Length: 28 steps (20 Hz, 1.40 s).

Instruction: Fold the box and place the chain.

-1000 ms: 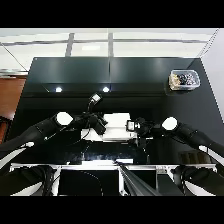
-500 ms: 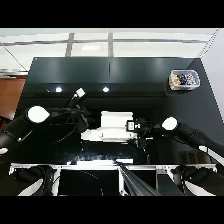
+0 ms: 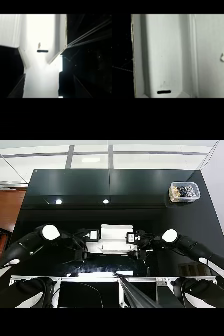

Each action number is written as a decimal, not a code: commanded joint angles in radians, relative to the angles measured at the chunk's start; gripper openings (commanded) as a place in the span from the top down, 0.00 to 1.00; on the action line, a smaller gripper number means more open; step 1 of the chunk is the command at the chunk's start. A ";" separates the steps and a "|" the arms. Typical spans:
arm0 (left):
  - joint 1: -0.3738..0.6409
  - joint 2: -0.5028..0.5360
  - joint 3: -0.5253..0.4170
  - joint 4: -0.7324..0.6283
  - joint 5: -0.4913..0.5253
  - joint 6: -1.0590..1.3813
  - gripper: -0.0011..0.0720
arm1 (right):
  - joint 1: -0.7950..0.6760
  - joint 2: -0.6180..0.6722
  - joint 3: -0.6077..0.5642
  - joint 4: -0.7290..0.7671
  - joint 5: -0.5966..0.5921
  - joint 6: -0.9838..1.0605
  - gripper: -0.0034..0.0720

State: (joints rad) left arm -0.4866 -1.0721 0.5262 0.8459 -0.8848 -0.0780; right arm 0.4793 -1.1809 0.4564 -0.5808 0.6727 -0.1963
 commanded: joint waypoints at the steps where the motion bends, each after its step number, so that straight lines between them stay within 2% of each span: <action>1: -0.050 -0.059 -0.004 -0.050 0.093 0.026 0.05 | 0.001 0.000 0.000 0.001 0.000 0.002 0.40; 5: -0.050 -0.064 -0.003 -0.055 0.106 0.026 0.05 | 0.001 0.000 0.000 0.001 0.000 0.002 0.40; 6: -0.050 -0.064 -0.003 -0.060 0.106 0.026 0.14 | 0.001 0.000 0.000 0.001 0.000 0.002 0.40; 9: -0.050 -0.064 -0.003 -0.107 0.107 0.027 0.53 | 0.001 0.000 0.000 0.001 0.000 0.002 0.40; 10: -0.050 -0.064 -0.003 -0.112 0.108 0.028 0.62 | 0.001 0.000 0.000 0.001 0.000 0.002 0.40; 12: -0.050 -0.065 -0.003 -0.137 0.122 0.026 0.62 | 0.001 0.000 0.000 0.001 0.000 0.002 0.40; 14: -0.058 -0.066 -0.003 -0.164 0.154 0.028 0.69 | 0.001 0.000 0.000 0.001 0.000 0.002 0.40; 20: -0.127 -0.076 -0.003 -0.196 0.187 0.030 0.69 | 0.001 0.000 0.000 0.001 0.000 0.002 0.40; 24: -0.160 -0.078 -0.003 -0.257 0.280 0.029 0.69 | 0.001 0.000 0.000 0.001 0.000 0.002 0.40; 26: -0.160 -0.078 -0.004 -0.252 0.272 0.026 0.69 | 0.001 0.000 0.000 0.001 0.000 0.002 0.40; 28: -0.160 -0.078 -0.004 -0.252 0.261 0.026 0.78 | 0.001 0.000 0.000 0.001 0.000 0.002 0.40</action>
State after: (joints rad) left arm -0.6407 -1.1500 0.5228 0.6033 -0.6350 -0.0494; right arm 0.4793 -1.1809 0.4564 -0.5800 0.6731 -0.1947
